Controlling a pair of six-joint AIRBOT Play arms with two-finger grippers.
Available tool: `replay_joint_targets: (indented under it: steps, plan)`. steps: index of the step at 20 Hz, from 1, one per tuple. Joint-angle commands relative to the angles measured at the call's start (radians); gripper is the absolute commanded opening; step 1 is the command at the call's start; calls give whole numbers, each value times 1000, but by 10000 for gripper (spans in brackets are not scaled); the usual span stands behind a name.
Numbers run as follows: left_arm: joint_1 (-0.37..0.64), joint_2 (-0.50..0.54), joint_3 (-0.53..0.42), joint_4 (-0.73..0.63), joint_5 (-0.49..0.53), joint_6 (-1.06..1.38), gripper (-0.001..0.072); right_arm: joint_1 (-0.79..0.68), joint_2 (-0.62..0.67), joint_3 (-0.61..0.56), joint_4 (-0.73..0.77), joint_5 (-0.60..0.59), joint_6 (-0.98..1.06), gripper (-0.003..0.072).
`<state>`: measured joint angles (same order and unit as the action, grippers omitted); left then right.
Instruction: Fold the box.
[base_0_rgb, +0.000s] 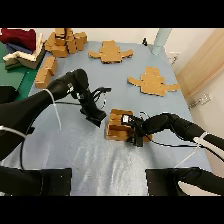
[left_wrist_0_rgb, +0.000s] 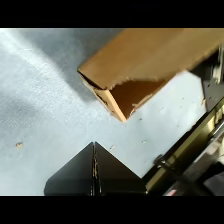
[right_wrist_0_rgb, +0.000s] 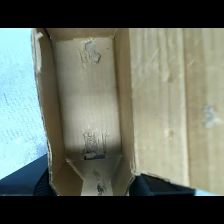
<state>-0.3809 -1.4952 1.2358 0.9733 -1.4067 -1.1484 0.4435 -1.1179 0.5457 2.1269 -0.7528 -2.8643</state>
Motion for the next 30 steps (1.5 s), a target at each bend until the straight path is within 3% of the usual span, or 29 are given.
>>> replay_joint_targets:
  steps: [1,4,6,7,8,9,13,18,30]
  plan:
    - [-7,161,-210,1,154,218,11,0,0,0,0,0,0,511]
    - [-43,340,-402,8,348,396,13,0,0,0,0,0,0,511]
    - [-76,402,-476,8,428,599,15,0,0,0,0,0,0,511]
    - [-85,406,-495,6,453,695,128,0,0,0,0,0,0,511]
    - [-94,400,-509,-1,492,764,526,0,0,0,0,0,0,511]
    - [-94,387,-525,-39,548,836,684,0,0,0,0,0,0,511]
    - [-61,278,-546,-267,693,1194,684,0,0,0,0,0,0,511]
    - [-22,178,-541,-520,731,1429,692,0,0,0,0,0,0,511]
    - [-19,143,-507,-509,674,1482,692,0,0,0,0,0,0,511]
